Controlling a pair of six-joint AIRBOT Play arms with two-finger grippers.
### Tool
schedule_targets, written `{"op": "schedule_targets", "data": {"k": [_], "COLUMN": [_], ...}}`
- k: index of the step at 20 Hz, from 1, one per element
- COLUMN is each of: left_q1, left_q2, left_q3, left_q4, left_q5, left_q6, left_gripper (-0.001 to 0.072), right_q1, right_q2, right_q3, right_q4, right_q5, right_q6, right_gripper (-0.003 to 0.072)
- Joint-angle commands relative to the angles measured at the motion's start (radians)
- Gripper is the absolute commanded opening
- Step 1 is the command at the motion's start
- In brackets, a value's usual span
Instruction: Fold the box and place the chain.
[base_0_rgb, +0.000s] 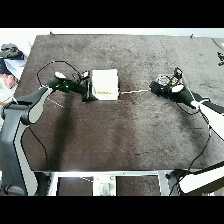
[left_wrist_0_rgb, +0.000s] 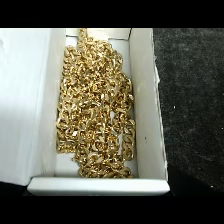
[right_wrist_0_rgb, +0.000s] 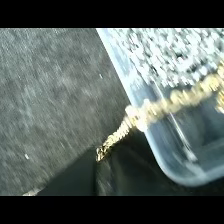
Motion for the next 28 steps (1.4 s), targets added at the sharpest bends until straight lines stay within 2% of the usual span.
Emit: {"op": "schedule_targets", "data": {"k": [1, 4, 7, 12, 18, 23, 28], "left_q1": [0.0, 0.0, 0.0, 0.0, 0.0, 0.0, 0.0], "left_q2": [0.0, 0.0, 0.0, 0.0, 0.0, 0.0, 0.0], "left_q3": [0.001, 0.001, 0.001, 0.001, 0.001, 0.001, 0.001], "left_q4": [0.0, 0.0, 0.0, 0.0, -0.003, -0.004, -0.01], "left_q5": [0.0, 0.0, 0.0, 0.0, 0.003, 0.004, 0.004], "left_q6": [0.0, 0.0, 0.0, 0.0, 0.0, 0.0, 0.0], "left_gripper": [0.0344, 0.0344, 0.0344, 0.0344, 0.0344, 0.0344, 0.0344], "right_q1": [0.036, 0.113, 0.234, 0.437, 0.569, 0.603, 0.605], "right_q2": [-0.019, 0.072, 0.231, 0.414, 0.381, 0.316, 0.304], "right_q3": [0.052, 0.058, 0.058, 0.08, 0.203, 0.232, 0.259], "right_q4": [0.015, 0.015, 0.015, 0.014, -0.008, -0.003, 0.022], "right_q5": [-0.002, 0.013, 0.054, -0.046, -0.083, -0.086, -0.102], "right_q6": [-0.025, -0.049, -0.122, -0.192, -0.213, -0.209, -0.209], "right_gripper": [-0.0007, -0.0007, -0.0006, -0.0006, -0.0006, -0.0006, -0.0006]}}
